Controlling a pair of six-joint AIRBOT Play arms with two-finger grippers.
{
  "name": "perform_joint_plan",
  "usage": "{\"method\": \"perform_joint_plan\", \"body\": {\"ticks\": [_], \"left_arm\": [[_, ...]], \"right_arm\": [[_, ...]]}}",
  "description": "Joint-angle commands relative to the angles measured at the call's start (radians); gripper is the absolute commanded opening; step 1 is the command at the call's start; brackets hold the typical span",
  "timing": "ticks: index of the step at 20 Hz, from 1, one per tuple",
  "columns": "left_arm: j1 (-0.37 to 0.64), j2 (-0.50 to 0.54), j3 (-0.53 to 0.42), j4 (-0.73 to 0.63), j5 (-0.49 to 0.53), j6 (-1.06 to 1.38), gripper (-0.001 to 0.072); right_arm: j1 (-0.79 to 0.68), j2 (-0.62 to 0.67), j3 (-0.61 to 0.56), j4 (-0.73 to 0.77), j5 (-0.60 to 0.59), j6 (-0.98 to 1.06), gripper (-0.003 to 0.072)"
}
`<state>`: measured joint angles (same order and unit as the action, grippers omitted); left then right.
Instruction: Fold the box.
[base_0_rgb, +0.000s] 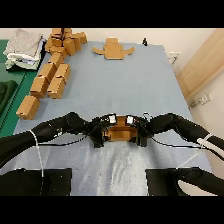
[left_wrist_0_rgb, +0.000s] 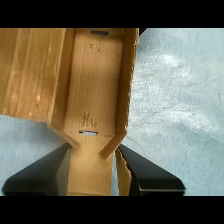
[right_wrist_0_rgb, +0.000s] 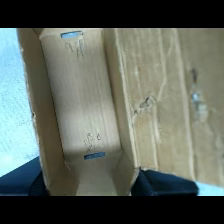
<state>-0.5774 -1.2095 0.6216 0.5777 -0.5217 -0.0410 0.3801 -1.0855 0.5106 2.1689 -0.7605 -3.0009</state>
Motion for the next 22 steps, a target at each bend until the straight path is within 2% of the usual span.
{"method": "perform_joint_plan", "body": {"ticks": [1,2,7,22], "left_arm": [[-0.014,-0.01,0.006,-0.024,0.028,0.056,0.0193],[-0.016,-0.013,0.008,-0.025,0.031,0.083,0.0111],[-0.04,-0.014,0.008,-0.025,0.079,0.116,0.0111],[-0.065,-0.035,0.009,-0.068,0.103,0.138,0.0115]], "right_arm": [[0.0,0.0,-0.001,0.0,0.0,0.0,0.06],[0.0,0.0,-0.001,0.0,0.0,0.0,0.0599],[0.0,0.0,-0.001,0.0,0.0,0.0,0.06],[0.0,0.0,-0.001,0.0,0.0,0.0,0.06]]}}
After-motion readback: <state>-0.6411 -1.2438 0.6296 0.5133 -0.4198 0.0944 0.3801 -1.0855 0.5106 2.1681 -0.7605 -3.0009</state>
